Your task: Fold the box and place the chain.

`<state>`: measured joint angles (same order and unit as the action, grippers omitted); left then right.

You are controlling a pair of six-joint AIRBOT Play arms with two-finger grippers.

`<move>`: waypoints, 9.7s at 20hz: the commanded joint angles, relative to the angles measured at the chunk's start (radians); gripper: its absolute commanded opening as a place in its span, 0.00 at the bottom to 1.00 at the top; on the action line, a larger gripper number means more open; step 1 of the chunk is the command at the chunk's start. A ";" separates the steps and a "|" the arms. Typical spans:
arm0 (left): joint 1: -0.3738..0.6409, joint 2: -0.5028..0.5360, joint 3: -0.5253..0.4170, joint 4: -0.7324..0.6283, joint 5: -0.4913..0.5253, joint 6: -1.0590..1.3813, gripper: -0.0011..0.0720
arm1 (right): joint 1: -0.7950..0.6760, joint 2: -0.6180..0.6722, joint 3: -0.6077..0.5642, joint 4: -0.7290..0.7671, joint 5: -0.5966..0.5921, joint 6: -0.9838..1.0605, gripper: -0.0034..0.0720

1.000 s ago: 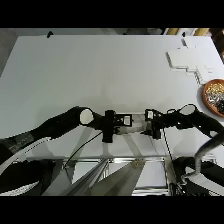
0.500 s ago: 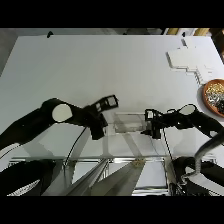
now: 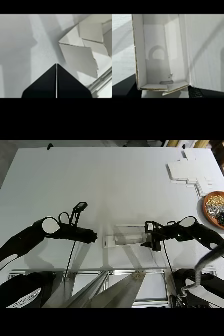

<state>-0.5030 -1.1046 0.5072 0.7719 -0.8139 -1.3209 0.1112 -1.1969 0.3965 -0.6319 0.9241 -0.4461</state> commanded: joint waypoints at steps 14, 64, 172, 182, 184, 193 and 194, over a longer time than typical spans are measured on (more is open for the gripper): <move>-0.099 -0.099 0.027 -0.233 0.055 -0.098 0.02 | 0.000 0.000 0.000 0.000 0.000 0.000 0.58; -0.452 -0.424 0.618 0.549 -0.281 -1.061 0.38 | 0.000 0.000 0.000 0.000 0.000 0.000 0.58; -0.147 -0.245 0.079 -0.373 0.119 1.666 0.89 | 0.000 0.000 0.000 0.000 0.001 0.000 0.58; -0.189 -0.286 0.080 -0.452 0.128 1.734 0.97 | 0.000 0.000 0.000 0.000 0.001 0.000 0.58; -0.194 -0.291 0.080 -0.491 0.140 1.752 0.97 | 0.000 0.000 0.000 0.000 0.001 0.000 0.58; -0.212 -0.302 0.082 -0.540 0.167 1.772 0.97 | 0.000 0.000 0.000 0.000 0.001 0.000 0.58; -0.213 -0.314 0.082 -0.540 0.168 1.771 0.97 | 0.000 0.000 0.000 0.000 0.001 0.000 0.58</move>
<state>-0.7097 -1.4033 0.5880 0.2420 -0.6533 0.4458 0.1112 -1.1969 0.3965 -0.6319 0.9249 -0.4465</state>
